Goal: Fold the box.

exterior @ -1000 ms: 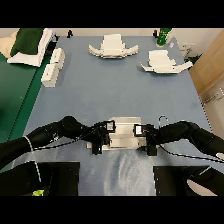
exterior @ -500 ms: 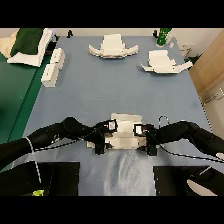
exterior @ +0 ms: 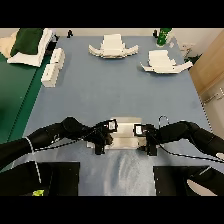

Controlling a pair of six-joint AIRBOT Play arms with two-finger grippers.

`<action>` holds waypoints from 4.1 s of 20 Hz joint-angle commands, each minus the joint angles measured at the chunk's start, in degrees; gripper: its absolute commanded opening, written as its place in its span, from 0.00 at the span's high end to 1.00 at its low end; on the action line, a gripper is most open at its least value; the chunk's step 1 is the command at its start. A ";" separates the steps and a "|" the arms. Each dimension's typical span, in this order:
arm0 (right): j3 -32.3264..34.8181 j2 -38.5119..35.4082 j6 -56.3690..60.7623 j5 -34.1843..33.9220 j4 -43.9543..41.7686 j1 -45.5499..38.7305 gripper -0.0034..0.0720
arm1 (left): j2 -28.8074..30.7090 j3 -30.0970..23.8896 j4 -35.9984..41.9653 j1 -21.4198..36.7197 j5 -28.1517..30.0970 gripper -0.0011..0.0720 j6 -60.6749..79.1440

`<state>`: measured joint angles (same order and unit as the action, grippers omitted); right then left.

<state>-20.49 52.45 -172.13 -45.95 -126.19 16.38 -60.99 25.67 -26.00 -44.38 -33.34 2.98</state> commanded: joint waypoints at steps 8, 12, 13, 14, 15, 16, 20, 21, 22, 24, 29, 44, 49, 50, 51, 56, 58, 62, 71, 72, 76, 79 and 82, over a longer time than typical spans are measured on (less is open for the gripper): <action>-0.02 -0.02 0.07 0.00 -0.04 0.04 0.32 | 10.54 -0.02 -20.00 8.35 -6.08 0.97 -29.51; -0.02 -0.02 0.07 0.00 -0.04 0.04 0.32 | 19.82 -0.02 -32.26 15.91 -14.34 0.97 -59.89; -0.02 -0.02 0.07 0.00 -0.04 0.04 0.32 | 21.64 -0.02 -36.41 18.16 -16.83 0.97 -68.06; -0.02 -0.02 0.07 0.00 -0.04 0.04 0.32 | 23.08 -0.07 -40.52 20.68 -19.74 0.97 -76.00; -0.02 -0.02 0.07 0.00 -0.04 0.04 0.32 | 23.63 -0.09 -43.39 23.23 -22.60 0.97 -82.42; -0.02 -0.02 0.07 0.00 -0.04 0.04 0.32 | 23.43 -0.20 -44.04 25.51 -24.94 0.97 -84.80; -0.02 -0.02 0.07 0.00 -0.04 0.04 0.32 | 18.95 -2.01 -38.86 29.00 -26.91 0.97 -84.00; -0.02 -0.02 0.07 0.00 -0.04 0.04 0.32 | 17.35 -2.62 -34.95 29.00 -26.51 0.97 -81.48; -0.02 -0.02 0.07 0.00 -0.04 0.04 0.32 | 15.47 -3.39 -29.79 29.00 -25.77 0.97 -78.34; -0.02 -0.02 0.07 0.00 -0.04 0.04 0.32 | 12.02 -5.07 -20.65 28.98 -23.82 0.97 -72.91; -0.02 -0.02 0.07 0.00 -0.04 0.04 0.32 | 9.38 -6.64 -12.96 24.46 -17.57 0.97 -70.14; -0.02 -0.02 0.07 0.00 -0.04 0.04 0.32 | 9.66 -2.16 -9.88 12.57 -10.71 0.96 -72.78; -0.02 -0.02 0.07 0.00 -0.04 0.04 0.32 | 9.66 -2.14 -7.39 12.57 -10.62 0.29 -72.87; -0.02 -0.02 0.07 0.00 -0.04 0.04 0.32 | 9.66 -2.16 -7.39 12.57 -10.60 0.29 -72.87; -0.02 -0.02 0.07 0.00 -0.02 0.04 0.32 | 9.66 -2.16 -7.34 12.57 -10.60 0.29 -72.87; -0.02 -0.02 0.07 0.00 -0.02 0.04 0.32 | 9.53 -2.16 -6.62 12.57 -10.12 0.29 -72.87; -0.02 -0.02 0.07 0.00 -0.04 0.04 0.32 | 9.20 -2.16 -6.08 11.63 -10.19 0.29 -72.91; -0.02 -0.02 0.07 0.00 -0.04 0.04 0.32 | 9.07 -1.01 -11.04 3.50 -3.58 0.34 -82.68; -0.02 -0.02 0.07 0.00 -0.04 0.04 0.32 | 0.98 11.37 -44.81 -10.78 -6.69 0.34 -126.90; -0.02 -0.02 0.07 0.00 -0.04 0.04 0.32 | -0.61 13.07 -46.62 -11.80 -8.66 0.34 -129.70; -0.02 -0.02 0.07 0.00 -0.04 0.04 0.32 | -6.47 20.48 -55.15 -15.50 -17.77 0.34 -140.71; -0.02 -0.02 0.07 0.00 -0.04 0.04 0.32 | -9.66 24.41 -55.25 -16.41 -21.40 0.34 -142.09; -0.02 -0.02 0.07 0.00 -0.04 0.04 0.32 | -12.92 27.96 -55.47 -17.00 -25.18 0.36 -143.18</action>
<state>-20.47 52.47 -172.09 -45.98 -126.23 16.40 -70.87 50.17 -79.85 -60.49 -53.78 -137.14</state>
